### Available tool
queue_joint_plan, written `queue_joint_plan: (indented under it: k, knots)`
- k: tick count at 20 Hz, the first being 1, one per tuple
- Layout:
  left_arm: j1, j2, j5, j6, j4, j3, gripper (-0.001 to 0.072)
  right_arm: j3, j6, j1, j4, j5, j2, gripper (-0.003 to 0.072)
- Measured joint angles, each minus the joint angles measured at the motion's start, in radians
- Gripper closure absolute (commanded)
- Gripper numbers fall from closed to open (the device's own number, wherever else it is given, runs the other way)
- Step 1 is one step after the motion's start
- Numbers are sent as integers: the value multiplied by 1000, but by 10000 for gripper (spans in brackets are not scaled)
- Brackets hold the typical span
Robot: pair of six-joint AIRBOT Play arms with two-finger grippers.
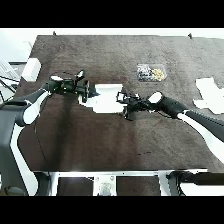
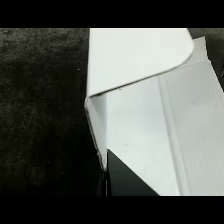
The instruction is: Fold the box and place the chain.
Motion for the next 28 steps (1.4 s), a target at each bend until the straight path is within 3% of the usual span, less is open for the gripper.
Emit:
queue_joint_plan:
  k: [7,19,28]
  knots:
    - [0,0,0,0,0,0,689,-2,-79,15,70,-68,-34,104]
    - [-1,0,0,0,-3,0,689,-1,-125,-40,152,-147,42,103]
    - [0,0,0,0,-3,0,688,0,-353,-80,393,-131,8,102]
